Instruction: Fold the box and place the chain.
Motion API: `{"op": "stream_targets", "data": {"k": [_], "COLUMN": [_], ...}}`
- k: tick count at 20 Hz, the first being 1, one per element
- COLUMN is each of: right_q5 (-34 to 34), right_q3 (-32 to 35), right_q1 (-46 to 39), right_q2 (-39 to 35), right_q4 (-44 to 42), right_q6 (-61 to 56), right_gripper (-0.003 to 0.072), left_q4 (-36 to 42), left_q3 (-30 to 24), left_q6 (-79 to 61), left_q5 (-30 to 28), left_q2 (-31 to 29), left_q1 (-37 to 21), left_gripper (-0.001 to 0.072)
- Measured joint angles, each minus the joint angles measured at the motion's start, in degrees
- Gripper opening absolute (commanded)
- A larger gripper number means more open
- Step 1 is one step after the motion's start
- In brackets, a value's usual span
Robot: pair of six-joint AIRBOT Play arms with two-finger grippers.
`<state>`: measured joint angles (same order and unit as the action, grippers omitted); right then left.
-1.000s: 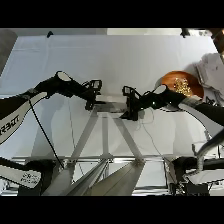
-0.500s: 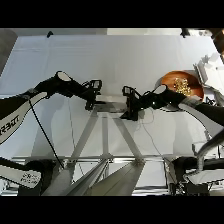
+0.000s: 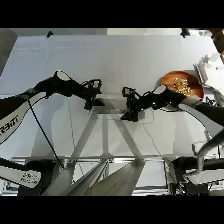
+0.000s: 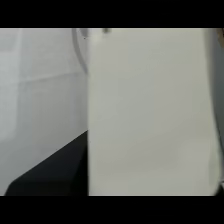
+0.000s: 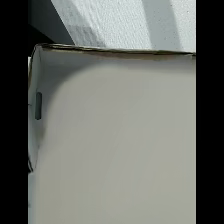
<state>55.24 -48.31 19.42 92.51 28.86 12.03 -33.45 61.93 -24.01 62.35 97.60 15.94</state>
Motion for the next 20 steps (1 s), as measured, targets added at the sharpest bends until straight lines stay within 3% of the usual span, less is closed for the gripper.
{"op": "stream_targets", "data": {"k": [2, 10, 11, 13, 20], "right_q5": [-0.1, -0.3, -0.3, -0.3, -0.4], "right_q3": [0.0, 0.0, 0.0, 0.0, 0.0], "right_q1": [0.0, 0.0, 0.0, 0.0, 0.0], "right_q2": [0.0, 0.0, 0.0, 0.0, 0.0], "right_q4": [-0.1, -0.2, -0.2, -0.2, -0.2], "right_q6": [0.0, -0.1, -0.1, -0.1, -0.1], "right_gripper": [0.0503, 0.0503, 0.0503, 0.0503, 0.0503], "left_q4": [-0.2, -10.5, -12.3, -15.3, -17.5], "left_q3": [0.0, 0.0, 0.0, 0.0, -1.6], "left_q6": [0.0, 9.2, 11.3, 15.7, 28.8], "left_q5": [0.0, 0.7, 0.9, 1.8, 11.5], "left_q2": [-1.0, -10.4, -12.2, -15.5, -20.8], "left_q1": [-0.3, -2.2, -2.4, -2.7, -0.3], "left_gripper": [0.0457, 0.0452, 0.0412, 0.0007, 0.0006]}}
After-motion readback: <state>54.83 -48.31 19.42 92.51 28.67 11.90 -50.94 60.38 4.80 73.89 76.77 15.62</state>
